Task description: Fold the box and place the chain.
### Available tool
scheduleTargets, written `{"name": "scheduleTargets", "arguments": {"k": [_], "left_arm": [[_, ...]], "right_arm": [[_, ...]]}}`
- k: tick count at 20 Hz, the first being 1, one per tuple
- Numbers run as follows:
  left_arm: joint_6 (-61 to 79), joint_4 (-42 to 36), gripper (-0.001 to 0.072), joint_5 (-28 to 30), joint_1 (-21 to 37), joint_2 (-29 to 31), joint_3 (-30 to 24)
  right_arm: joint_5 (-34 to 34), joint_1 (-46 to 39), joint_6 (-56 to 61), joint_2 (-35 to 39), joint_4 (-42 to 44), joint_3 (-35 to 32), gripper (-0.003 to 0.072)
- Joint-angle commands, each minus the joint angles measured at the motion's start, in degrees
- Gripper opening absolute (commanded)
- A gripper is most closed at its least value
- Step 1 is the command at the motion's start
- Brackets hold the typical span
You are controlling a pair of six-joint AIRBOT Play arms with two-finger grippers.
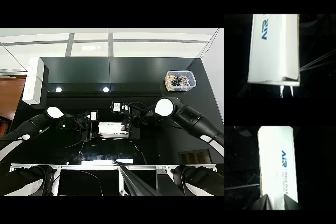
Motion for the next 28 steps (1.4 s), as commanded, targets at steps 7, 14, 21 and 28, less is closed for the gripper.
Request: {"name": "scheduleTargets", "arguments": {"k": [7,14,21,28], "left_arm": [[0.1,0.0,0.0464,0.0,0.0,0.0,0.0],[0.1,0.1,0.0464,0.0,0.0,0.0,0.0],[0.1,0.0,0.0464,0.0,0.0,0.0,0.0],[0.1,0.0,0.0465,0.0,0.0,0.0,0.0]], "right_arm": [[-2.7,0.7,1.4,-0.6,0.3,-1.5,0.0242],[-1.8,2.0,2.8,-0.6,-0.2,-1.6,0.0327],[-2.5,2.0,3.3,-1.1,-0.2,-2.6,0.0326],[-2.4,1.9,5.9,0.6,-0.2,-2.5,0.0325]]}}
